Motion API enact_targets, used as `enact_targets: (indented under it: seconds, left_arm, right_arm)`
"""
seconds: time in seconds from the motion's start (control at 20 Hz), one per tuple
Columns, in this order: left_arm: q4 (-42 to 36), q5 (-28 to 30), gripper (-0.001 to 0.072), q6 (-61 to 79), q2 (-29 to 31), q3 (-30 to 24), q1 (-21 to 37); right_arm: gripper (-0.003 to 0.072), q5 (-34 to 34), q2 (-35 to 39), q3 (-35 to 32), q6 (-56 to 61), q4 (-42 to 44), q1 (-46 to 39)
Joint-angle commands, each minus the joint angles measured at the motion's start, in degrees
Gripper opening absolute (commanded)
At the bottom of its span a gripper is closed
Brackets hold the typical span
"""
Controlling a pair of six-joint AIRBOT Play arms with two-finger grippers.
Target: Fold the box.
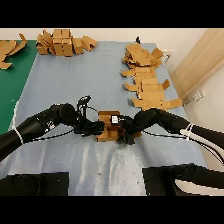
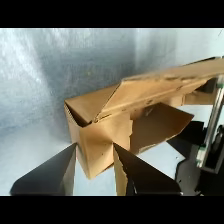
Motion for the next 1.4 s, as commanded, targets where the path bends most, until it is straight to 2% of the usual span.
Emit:
enact_targets:
  seconds: [0.0,0.2,0.55,0.8,0.95,1.1,1.25,1.35]
  left_arm:
    - [0.0,4.9,0.0372,-0.6,-0.3,0.5,0.0]
    - [-0.2,8.2,0.0373,-0.5,-0.3,0.5,0.0]
    - [1.7,5.9,0.0385,-1.0,-0.3,0.7,-0.7]
    - [17.4,-0.7,0.0385,-15.2,-0.3,2.2,-4.4]
    - [19.6,-1.6,0.0385,-16.2,-1.3,4.6,-6.6]
    - [22.4,-5.4,0.0385,-16.7,-4.9,9.4,-8.9]
    - [29.8,-12.3,0.0385,-21.8,-9.9,14.3,-11.5]
    - [30.8,-14.8,0.0385,-22.3,-12.5,16.5,-12.9]
  right_arm:
    - [0.0495,-0.1,0.0,0.0,0.0,0.0,0.0]
    - [0.0495,-0.1,0.0,0.0,0.0,0.0,0.0]
    - [0.0495,-0.1,0.0,0.0,0.0,0.0,0.0]
    - [0.0495,-0.1,0.0,0.0,0.0,0.0,0.0]
    - [0.0495,-0.1,0.0,0.0,0.0,0.0,0.0]
    - [0.0495,-0.1,0.0,0.0,0.0,0.0,0.0]
    - [0.0495,-0.1,0.0,0.0,0.0,0.0,0.0]
    - [0.0495,-0.1,0.0,0.0,0.0,0.0,0.0]
